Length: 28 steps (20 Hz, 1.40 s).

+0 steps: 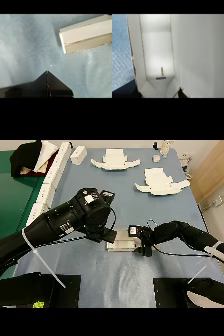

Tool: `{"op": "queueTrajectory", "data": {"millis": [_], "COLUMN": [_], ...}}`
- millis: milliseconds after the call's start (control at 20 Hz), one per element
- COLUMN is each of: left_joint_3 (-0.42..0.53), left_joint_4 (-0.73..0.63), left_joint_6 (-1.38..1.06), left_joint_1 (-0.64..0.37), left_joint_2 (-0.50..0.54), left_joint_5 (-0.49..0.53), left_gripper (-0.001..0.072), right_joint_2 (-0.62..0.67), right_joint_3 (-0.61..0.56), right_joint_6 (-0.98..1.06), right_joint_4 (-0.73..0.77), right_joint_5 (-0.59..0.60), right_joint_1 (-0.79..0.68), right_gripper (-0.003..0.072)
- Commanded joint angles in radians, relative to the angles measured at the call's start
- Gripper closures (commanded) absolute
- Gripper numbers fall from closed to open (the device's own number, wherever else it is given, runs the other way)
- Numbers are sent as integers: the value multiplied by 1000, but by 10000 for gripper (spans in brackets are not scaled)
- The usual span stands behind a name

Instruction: Fold the box.

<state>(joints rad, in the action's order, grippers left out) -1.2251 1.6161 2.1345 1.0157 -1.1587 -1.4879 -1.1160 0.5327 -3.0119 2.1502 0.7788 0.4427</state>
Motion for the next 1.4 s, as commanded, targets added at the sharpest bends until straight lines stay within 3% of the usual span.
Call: {"op": "queueTrajectory", "data": {"millis": [0, 150, 350, 550, 650, 950, 1200, 1350], "left_joint_3": [40, 116, 289, 473, 546, 763, 779, 770], "left_joint_4": [-37, -55, -195, -542, -702, -886, -1086, -1161], "left_joint_6": [-203, -355, -758, -1495, -1678, -2143, -2327, -2408], "left_joint_1": [-1, -8, -201, -406, -468, -500, -500, -498], "left_joint_2": [16, 45, 181, 303, 310, 268, 144, 104], "left_joint_5": [135, 209, 331, 436, 508, 748, 873, 863], "left_gripper": [695, 695, 695, 685, 22, 23, 23, 22], "right_joint_2": [0, 0, 0, 0, 0, 0, 0, 0], "right_joint_3": [0, 0, 0, 0, 0, 0, 0, 0], "right_joint_6": [0, 0, 0, 0, 0, 0, 0, 0], "right_joint_4": [1, 0, 0, 0, 1, 0, 0, 1], "right_joint_5": [0, 0, 0, 0, 0, 0, 0, 0], "right_joint_1": [1, 1, 1, 1, 1, 1, 1, 1], "right_gripper": [165, 165, 165, 165, 165, 165, 165, 165]}}
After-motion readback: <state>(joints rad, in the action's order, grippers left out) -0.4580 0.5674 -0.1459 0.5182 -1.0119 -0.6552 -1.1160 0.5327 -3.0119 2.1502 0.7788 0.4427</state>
